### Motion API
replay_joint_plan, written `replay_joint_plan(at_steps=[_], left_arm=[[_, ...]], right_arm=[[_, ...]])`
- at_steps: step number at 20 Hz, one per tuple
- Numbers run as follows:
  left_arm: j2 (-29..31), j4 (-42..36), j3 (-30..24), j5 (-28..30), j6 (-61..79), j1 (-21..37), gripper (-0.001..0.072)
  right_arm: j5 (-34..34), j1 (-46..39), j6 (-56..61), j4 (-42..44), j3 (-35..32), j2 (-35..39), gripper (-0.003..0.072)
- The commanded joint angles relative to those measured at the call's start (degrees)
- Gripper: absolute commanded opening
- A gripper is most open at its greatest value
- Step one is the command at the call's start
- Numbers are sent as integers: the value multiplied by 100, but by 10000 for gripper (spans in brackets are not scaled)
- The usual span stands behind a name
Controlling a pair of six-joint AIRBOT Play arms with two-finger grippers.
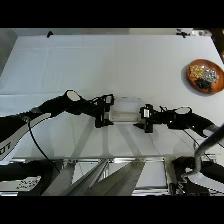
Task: Fold the box and place the chain.
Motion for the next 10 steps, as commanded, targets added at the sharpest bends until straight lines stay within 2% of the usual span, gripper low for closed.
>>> replay_joint_plan(at_steps=[1, 3, 5, 8, 9, 10], left_arm=[[-28, 212, -4, 59, 0, -4, 396], [-28, 254, -4, 125, 0, -4, 413], [-28, 249, -7, 304, -2, -48, 511], [-31, 247, -7, 474, 0, -146, 507], [-31, 249, -4, 474, 0, -162, 463], [-31, 251, -7, 474, 0, -170, 368]], right_arm=[[2, 4, 0, 0, 2, 4, 238], [2, 4, 0, 0, 2, 4, 238], [2, 4, 0, 0, 2, 4, 238], [2, 4, 0, 0, 2, 2, 238], [4, 4, 0, 0, 2, 4, 238], [-2, 4, 0, 0, 2, 4, 238]])
